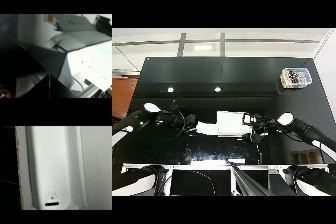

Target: Fold the box and place the chain.

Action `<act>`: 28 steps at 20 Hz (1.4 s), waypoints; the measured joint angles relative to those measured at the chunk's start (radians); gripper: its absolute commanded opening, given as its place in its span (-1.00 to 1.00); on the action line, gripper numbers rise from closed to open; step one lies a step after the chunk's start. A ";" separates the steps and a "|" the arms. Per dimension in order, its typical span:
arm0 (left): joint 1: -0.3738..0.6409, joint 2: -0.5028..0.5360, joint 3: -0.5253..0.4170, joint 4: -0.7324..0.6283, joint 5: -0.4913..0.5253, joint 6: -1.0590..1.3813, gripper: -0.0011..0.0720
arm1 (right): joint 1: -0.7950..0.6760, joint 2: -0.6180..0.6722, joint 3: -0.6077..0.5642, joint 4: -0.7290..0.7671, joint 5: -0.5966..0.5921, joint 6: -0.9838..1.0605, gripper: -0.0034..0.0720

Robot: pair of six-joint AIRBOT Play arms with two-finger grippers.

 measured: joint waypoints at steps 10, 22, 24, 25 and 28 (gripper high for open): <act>-0.110 0.000 0.044 -0.037 -0.006 0.049 0.98 | 0.000 0.000 0.000 0.000 0.000 0.000 0.34; -0.249 0.032 0.115 -0.085 0.030 0.058 0.97 | 0.000 0.000 0.000 0.000 0.000 0.000 0.34; -0.273 0.032 0.116 -0.088 0.055 0.045 0.92 | 0.000 0.000 0.000 0.000 0.000 0.000 0.34; -0.286 0.032 0.116 -0.087 0.072 0.032 0.92 | 0.000 0.000 0.000 0.000 0.000 0.000 0.34; -0.341 0.032 0.120 -0.082 0.136 -0.016 0.90 | 0.000 0.000 0.000 0.000 0.000 0.000 0.34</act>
